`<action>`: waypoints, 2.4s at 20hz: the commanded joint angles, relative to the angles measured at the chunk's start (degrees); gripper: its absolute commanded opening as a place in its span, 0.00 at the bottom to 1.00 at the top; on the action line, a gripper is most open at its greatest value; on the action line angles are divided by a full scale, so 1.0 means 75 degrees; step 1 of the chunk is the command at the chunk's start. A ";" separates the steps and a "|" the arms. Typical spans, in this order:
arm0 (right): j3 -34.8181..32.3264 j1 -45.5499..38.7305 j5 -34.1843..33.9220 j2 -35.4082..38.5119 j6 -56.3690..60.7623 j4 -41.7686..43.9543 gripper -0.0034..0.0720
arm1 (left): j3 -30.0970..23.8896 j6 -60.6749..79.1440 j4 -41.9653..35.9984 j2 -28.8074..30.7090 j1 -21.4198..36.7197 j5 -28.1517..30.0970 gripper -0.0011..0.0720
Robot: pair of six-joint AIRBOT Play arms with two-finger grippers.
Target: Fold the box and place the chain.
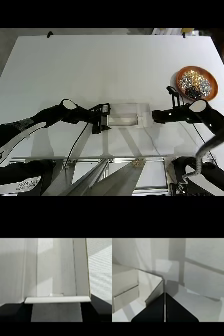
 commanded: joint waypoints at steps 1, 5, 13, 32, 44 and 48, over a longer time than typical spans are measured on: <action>-0.0003 0.0472 -0.0140 -0.0248 -0.0070 0.0379 0.07 | -0.0003 0.0000 0.0003 0.0006 0.0003 0.0003 0.36; -0.0003 0.0676 -0.0157 -0.0245 -0.0300 0.0472 0.07 | -0.0003 0.0000 0.0006 0.0006 0.0003 0.0003 0.36; -0.0003 0.0702 0.0111 0.0906 -0.1478 0.1381 0.31 | -0.0003 0.0000 0.0003 0.0006 0.0003 0.0003 0.36; 0.0198 0.2413 -0.0935 0.0545 0.0428 0.0504 0.62 | -0.0003 0.0000 0.0006 0.0006 0.0003 0.0003 0.36; 0.1597 0.3911 -0.0379 -0.0277 0.5152 -0.3168 0.62 | -0.0003 0.0000 0.0006 0.0006 0.0003 0.0003 0.36; 0.2136 0.4316 0.0259 -0.0720 0.6126 -0.4092 0.62 | -0.0003 0.0000 0.0003 0.0006 0.0003 0.0003 0.36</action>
